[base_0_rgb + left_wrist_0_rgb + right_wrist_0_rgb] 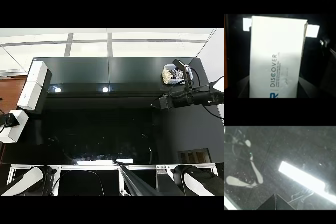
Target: Fold the box and place the chain.
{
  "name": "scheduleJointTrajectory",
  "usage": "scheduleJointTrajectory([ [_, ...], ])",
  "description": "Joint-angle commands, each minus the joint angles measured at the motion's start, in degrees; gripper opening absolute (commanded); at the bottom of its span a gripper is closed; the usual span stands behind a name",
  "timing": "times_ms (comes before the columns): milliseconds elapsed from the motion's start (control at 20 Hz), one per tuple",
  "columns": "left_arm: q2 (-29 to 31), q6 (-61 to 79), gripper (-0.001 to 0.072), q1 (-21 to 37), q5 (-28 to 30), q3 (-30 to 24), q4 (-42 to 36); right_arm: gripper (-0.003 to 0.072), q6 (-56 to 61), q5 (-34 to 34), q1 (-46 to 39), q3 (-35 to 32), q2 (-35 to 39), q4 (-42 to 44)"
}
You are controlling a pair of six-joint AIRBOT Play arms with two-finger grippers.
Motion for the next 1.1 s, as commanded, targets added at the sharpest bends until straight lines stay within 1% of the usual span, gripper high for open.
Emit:
scheduleJointTrajectory([
  [0,-3.15,7.21,0.0348,1.73,6.84,0.11,-9.92,0.0019,0.26,-0.94,0.00,0.00,0.04,0.09],
  [50,-4.39,9.64,0.0349,1.55,7.69,0.17,-12.61,0.0019,0.48,-0.90,0.00,0.00,0.04,0.09],
  [100,-5.68,10.29,0.0350,1.07,9.33,0.17,-13.62,0.0019,1.31,-0.85,0.00,0.00,0.04,0.11],
  [150,-6.71,10.29,0.0366,0.37,10.88,0.17,-13.40,0.0019,1.99,-0.76,0.00,0.00,0.04,0.22],
  [200,-7.48,10.21,0.0503,-0.28,13.00,0.17,-12.87,0.0019,2.49,-0.46,0.00,0.00,0.04,0.44],
  [250,-7.63,10.16,0.0659,-0.87,15.15,0.20,-12.98,0.0019,3.08,0.04,0.00,0.00,0.04,0.61],
  [300,-7.52,10.16,0.0706,-1.53,16.79,0.74,-12.81,0.0019,3.67,0.63,0.00,0.00,0.04,0.61],
  [400,-7.48,10.10,0.0706,-3.19,17.38,5.31,-12.46,0.0019,4.26,1.46,0.02,0.00,0.04,0.79],
  [500,-7.19,8.46,0.0706,-5.57,15.91,12.59,-12.50,0.0019,4.72,1.29,0.04,0.00,0.04,0.83],
  [600,-6.64,2.38,0.0704,-8.90,14.64,19.85,-12.74,0.0019,4.70,-0.59,0.55,0.00,0.04,0.74],
  [650,-6.34,-1.77,0.0681,-10.60,13.77,22.60,-13.40,0.0019,4.61,-2.47,1.07,-0.02,0.02,0.13],
  [700,-5.95,-6.45,0.0499,-12.41,11.89,24.81,-14.29,0.0019,4.57,-5.07,1.75,-0.02,0.02,-1.66],
  [750,-5.29,-10.01,0.0102,-14.03,9.27,25.77,-15.30,0.0019,4.59,-8.50,2.51,-0.20,0.02,-4.74],
  [800,-4.33,-11.34,0.0027,-15.85,6.93,25.38,-17.42,0.0019,4.66,-12.31,3.23,-0.74,0.00,-8.72],
  [850,-2.97,-11.67,0.0026,-17.84,5.51,23.76,-19.96,0.0019,4.72,-15.67,3.69,-1.49,-0.02,-12.28],
  [900,-1.03,-11.65,0.0026,-19.85,5.68,21.07,-21.66,0.0019,4.70,-17.33,3.72,-2.03,-0.02,-15.15],
  [950,1.64,-11.67,0.0026,-22.25,7.10,17.16,-22.01,0.0019,4.76,-17.40,3.65,-2.12,-0.02,-17.68],
  [1050,7.48,-11.74,0.0026,-26.18,10.86,7.82,-21.94,0.0020,4.68,-17.18,3.58,-2.12,0.00,-17.66],
])
